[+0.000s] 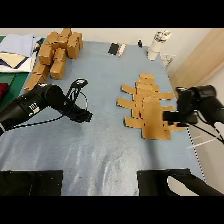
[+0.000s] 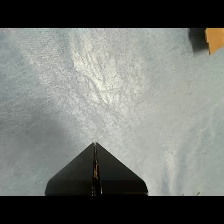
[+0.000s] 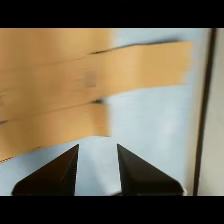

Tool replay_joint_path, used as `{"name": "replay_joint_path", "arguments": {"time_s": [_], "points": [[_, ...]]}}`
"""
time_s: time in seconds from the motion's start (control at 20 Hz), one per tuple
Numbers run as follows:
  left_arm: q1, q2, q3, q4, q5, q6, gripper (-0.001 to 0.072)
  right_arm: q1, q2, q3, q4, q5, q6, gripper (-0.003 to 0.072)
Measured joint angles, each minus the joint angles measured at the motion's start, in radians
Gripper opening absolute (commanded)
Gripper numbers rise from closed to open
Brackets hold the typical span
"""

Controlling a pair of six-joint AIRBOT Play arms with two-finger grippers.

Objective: Fold the box.

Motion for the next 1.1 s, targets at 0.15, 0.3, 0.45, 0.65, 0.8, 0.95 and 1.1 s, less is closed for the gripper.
{"name": "replay_joint_path", "arguments": {"time_s": [0.15, 0.3, 0.45, 0.65, 0.8, 0.95, 1.1], "points": [[0.000, 0.000, 0.000, -0.019, 0.019, -0.001, 0.0012, -0.230, -0.005, 0.010, 0.027, 0.052, -0.182, 0.0453], [0.000, 0.000, 0.000, -0.042, 0.039, -0.001, 0.0012, -0.401, -0.039, 0.014, 0.092, 0.171, -0.364, 0.0453], [0.000, 0.000, 0.000, -0.059, 0.045, -0.002, 0.0012, -0.511, -0.112, 0.016, 0.169, 0.259, -0.520, 0.0453], [0.000, 0.000, 0.000, -0.076, 0.050, -0.002, 0.0012, -0.576, -0.243, 0.038, 0.319, 0.318, -0.689, 0.0453], [0.000, 0.000, 0.000, -0.079, 0.052, -0.002, 0.0012, -0.590, -0.308, 0.055, 0.427, 0.325, -0.779, 0.0436], [0.000, 0.000, 0.000, -0.083, 0.053, -0.002, 0.0013, -0.595, -0.333, 0.065, 0.519, 0.297, -0.850, 0.0348], [0.000, 0.000, 0.000, -0.085, 0.053, -0.002, 0.0013, -0.595, -0.341, 0.076, 0.588, 0.235, -0.880, 0.0332]]}}
